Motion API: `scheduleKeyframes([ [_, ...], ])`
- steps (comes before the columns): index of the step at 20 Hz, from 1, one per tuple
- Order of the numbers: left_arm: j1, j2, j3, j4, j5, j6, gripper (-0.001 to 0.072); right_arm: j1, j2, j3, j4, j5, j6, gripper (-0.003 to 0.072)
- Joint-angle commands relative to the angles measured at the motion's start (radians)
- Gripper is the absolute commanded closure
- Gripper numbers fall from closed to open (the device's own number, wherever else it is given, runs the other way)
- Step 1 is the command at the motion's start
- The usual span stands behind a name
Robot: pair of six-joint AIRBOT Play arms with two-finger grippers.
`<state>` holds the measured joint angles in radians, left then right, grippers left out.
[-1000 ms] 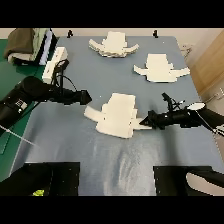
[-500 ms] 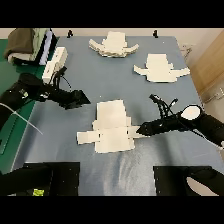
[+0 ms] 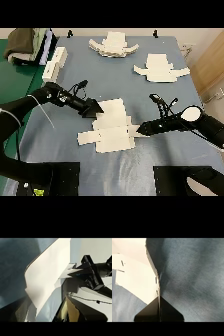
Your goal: Fold the box.
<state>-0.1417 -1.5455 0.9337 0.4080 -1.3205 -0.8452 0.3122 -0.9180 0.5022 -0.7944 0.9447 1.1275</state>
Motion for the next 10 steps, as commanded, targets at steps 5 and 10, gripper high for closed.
scheduleKeyframes([
  [5, -0.039, -0.13, 0.099, -0.071, -0.036, 0.069, 0.0122, 0.002, 0.001, 0.0, -0.002, 0.007, 0.002, 0.068],
  [10, -0.045, -0.132, 0.123, -0.058, -0.129, 0.158, 0.0563, 0.002, 0.001, 0.0, -0.002, 0.006, 0.002, 0.0681],
])
